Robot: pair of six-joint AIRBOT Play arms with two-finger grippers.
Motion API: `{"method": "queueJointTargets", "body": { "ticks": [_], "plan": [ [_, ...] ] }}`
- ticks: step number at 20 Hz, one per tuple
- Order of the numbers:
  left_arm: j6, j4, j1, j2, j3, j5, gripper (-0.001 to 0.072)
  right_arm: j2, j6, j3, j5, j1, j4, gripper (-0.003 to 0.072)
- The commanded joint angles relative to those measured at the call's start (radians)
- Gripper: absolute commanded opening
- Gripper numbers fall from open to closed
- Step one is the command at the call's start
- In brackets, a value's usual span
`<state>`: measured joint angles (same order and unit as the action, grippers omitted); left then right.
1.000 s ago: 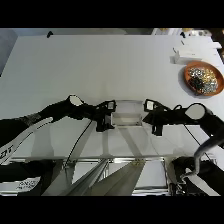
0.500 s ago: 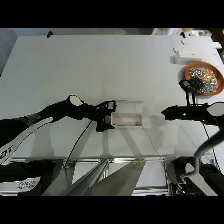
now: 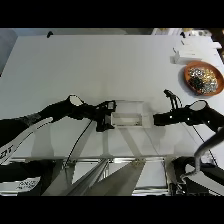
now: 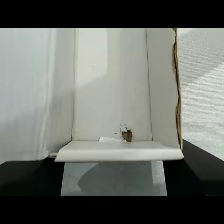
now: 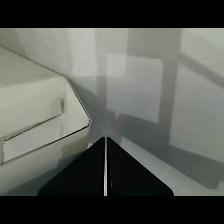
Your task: Fold the box and place the chain.
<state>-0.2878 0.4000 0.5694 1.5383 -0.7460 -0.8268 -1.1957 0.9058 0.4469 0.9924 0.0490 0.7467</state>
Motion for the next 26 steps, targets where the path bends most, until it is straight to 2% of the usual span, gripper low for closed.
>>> {"method": "queueJointTargets", "body": {
  "ticks": [1, 6, 8, 11, 12, 13, 14, 17, 18, 20, 23, 26],
  "plan": [
    [0.0, 0.0, -0.001, 0.0, 0.0, 0.0, 0.0271, -0.028, -0.029, -0.001, 0.02, -0.035, -0.055, 0.0018],
    [0.0, 0.0, -0.001, 0.0, 0.0, 0.0, 0.0271, 0.051, -0.066, 0.001, 0.082, -0.035, -0.097, 0.0031],
    [0.0, 0.0, -0.001, 0.0, 0.0, 0.0, 0.0271, 0.103, -0.064, 0.001, 0.089, -0.035, -0.096, 0.0168],
    [0.0, 0.0, -0.001, 0.0, 0.0, 0.0, 0.0271, 0.154, -0.041, 0.001, 0.108, -0.035, -0.097, 0.0182],
    [0.0, 0.0, -0.001, 0.0, 0.0, 0.0, 0.0271, 0.163, -0.04, 0.001, 0.125, -0.035, -0.096, 0.021],
    [0.0, 0.0, -0.001, 0.0, 0.0, 0.0, 0.0271, 0.168, -0.038, 0.001, 0.14, -0.035, -0.097, 0.0275],
    [0.0, 0.0, -0.001, 0.0, 0.0, 0.0, 0.0271, 0.17, -0.037, 0.001, 0.15, -0.035, -0.097, 0.0299],
    [0.0, 0.0, -0.001, 0.0, 0.0, 0.0, 0.0271, 0.171, -0.013, 0.001, 0.14, -0.036, -0.097, 0.0303],
    [0.0, 0.0, -0.001, 0.0, 0.0, 0.0, 0.0271, 0.17, -0.009, 0.001, 0.133, -0.044, -0.097, 0.0339],
    [0.0, 0.0, -0.001, 0.0, 0.0, 0.0, 0.0271, 0.17, 0.063, 0.002, 0.074, -0.098, -0.085, 0.0536],
    [0.0, 0.0, -0.001, 0.0, 0.0, 0.0, 0.0271, 0.164, 0.251, 0.051, -0.052, -0.249, 0.056, 0.0545],
    [0.0, 0.0, -0.001, 0.0, 0.0, 0.0, 0.0271, 0.121, 0.482, 0.136, -0.097, -0.384, 0.194, 0.0544]
  ]
}}
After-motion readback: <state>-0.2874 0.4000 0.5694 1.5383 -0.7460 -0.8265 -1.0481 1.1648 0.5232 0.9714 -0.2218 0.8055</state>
